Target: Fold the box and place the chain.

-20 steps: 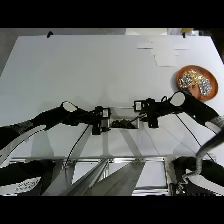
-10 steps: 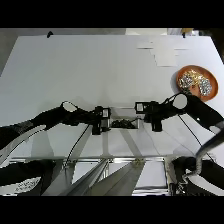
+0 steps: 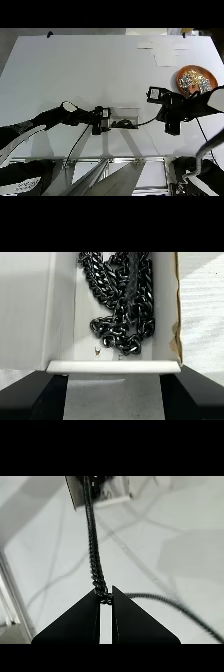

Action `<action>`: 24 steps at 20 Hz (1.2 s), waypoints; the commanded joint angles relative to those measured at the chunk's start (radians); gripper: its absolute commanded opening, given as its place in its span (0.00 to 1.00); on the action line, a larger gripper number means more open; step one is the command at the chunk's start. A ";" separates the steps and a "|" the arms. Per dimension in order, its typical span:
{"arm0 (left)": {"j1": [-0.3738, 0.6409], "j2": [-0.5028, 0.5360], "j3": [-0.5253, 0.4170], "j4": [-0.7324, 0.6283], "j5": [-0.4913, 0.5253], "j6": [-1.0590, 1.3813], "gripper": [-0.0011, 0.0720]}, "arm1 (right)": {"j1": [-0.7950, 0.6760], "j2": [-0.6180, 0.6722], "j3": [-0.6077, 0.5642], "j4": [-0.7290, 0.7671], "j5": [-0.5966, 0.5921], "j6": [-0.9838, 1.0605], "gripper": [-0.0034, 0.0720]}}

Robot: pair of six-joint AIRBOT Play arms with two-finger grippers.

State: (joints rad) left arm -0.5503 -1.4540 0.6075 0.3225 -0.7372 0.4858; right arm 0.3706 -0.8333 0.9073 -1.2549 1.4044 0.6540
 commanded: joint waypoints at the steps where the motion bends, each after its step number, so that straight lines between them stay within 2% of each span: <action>1: 0.000 0.001 0.000 0.000 0.000 0.000 0.20 | 0.116 0.018 0.108 0.072 -0.091 0.087 0.07; 3: 0.000 0.001 0.000 0.000 0.000 0.000 0.20 | 0.180 0.008 0.108 0.106 -0.237 0.108 0.07; 6: 0.000 0.001 0.000 0.000 0.000 0.000 0.20 | 0.243 -0.054 0.108 0.152 -0.348 0.137 0.07; 8: 0.000 0.001 0.000 0.000 0.000 0.000 0.20 | 0.264 -0.109 0.108 0.172 -0.346 0.173 0.07; 13: 0.000 0.001 0.000 0.000 0.000 0.000 0.20 | 0.265 -0.222 0.106 0.164 -0.232 0.203 0.07; 16: 0.000 0.001 0.000 0.000 0.000 0.000 0.20 | 0.265 -0.282 0.094 0.164 -0.248 0.203 0.07; 17: 0.000 0.001 0.000 0.000 0.000 0.000 0.20 | 0.265 -0.303 0.089 0.164 -0.254 0.203 0.10; 21: 0.000 0.001 0.000 0.000 0.000 0.000 0.20 | 0.233 -0.334 0.092 0.164 -0.301 0.200 0.49; 24: 0.000 0.001 0.000 0.000 0.000 0.000 0.20 | 0.155 -0.254 0.108 0.161 -0.307 0.124 0.50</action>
State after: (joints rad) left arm -0.5503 -1.4540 0.6075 0.3222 -0.7372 0.4862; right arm 0.5785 -1.1271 1.0073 -1.0916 1.1152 0.8360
